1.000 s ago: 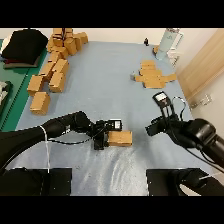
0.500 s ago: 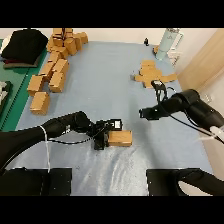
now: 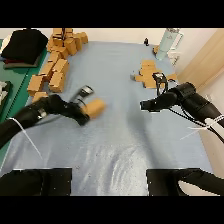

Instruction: Fold the box.

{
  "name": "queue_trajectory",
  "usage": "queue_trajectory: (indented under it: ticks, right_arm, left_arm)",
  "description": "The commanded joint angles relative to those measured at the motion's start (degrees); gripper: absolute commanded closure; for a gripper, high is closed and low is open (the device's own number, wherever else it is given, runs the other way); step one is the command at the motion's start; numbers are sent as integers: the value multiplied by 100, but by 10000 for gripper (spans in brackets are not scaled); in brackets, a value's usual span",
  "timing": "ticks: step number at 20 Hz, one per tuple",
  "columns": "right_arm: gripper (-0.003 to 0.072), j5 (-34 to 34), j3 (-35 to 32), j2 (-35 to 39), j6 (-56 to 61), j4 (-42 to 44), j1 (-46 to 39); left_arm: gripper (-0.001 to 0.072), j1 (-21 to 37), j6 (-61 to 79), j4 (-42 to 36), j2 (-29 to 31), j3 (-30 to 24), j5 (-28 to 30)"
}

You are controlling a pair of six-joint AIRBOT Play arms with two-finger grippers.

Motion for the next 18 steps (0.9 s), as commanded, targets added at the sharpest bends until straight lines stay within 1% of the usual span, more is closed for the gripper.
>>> queue_trajectory:
  ticks: [1, 2, 4, 6, 8, 11, 18]
  right_arm:
    - [681, 55, 13, -17, 92, -221, -4]
    - [680, 109, 13, -17, 92, -219, -4]
    - [680, 179, 13, -17, 92, -219, -4]
    - [680, 181, 13, -17, 92, -216, -4]
    - [680, 179, 13, -17, 92, -216, -2]
    - [680, 179, 13, -17, 92, -216, -2]
    - [680, 179, 13, -15, 90, -181, -2]
  left_arm:
    - [298, 1593, -1593, 654, 101, 17, -332]
    - [298, 1950, -1596, 654, 101, 17, -356]
    - [298, 2463, -1655, 656, 101, 17, -352]
    - [298, 2859, -1742, 658, 101, 17, -345]
    - [298, 3132, -1779, 656, 101, 17, -350]
    - [298, 3298, -1777, 658, 101, 17, -352]
    - [298, 3298, -1775, 636, 101, 17, -306]
